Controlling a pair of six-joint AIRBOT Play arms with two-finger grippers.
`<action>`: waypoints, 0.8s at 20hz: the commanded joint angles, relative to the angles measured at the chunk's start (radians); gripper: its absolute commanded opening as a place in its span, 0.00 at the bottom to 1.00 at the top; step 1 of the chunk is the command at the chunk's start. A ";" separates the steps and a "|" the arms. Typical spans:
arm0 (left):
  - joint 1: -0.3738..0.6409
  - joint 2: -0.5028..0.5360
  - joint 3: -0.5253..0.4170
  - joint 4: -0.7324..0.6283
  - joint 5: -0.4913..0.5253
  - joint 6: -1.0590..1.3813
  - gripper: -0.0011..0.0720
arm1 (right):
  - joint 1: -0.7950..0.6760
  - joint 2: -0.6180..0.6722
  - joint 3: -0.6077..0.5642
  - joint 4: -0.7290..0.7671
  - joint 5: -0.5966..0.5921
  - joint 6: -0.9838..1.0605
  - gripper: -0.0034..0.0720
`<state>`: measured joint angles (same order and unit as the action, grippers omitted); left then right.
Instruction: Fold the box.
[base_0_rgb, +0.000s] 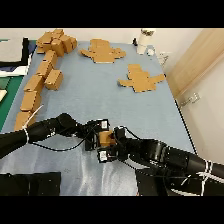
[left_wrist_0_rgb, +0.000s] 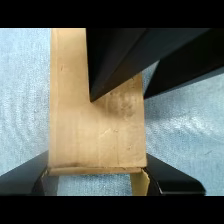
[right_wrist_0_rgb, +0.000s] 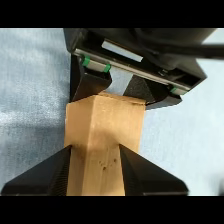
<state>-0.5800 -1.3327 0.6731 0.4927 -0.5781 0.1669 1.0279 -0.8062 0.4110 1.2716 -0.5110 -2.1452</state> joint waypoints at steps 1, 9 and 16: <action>0.000 0.000 0.001 0.001 0.000 0.001 0.66 | 0.004 -0.003 -0.001 -0.038 -0.002 0.018 0.63; 0.000 0.000 0.001 0.001 0.000 0.001 0.66 | 0.054 0.032 -0.001 -0.090 -0.021 0.063 0.54; 0.000 0.000 0.001 0.000 0.000 0.001 0.66 | 0.055 0.041 0.004 -0.162 -0.041 0.108 0.54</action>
<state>-0.5800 -1.3327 0.6731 0.4931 -0.5781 0.1677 1.0809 -0.7677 0.4110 1.1534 -0.5453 -2.0670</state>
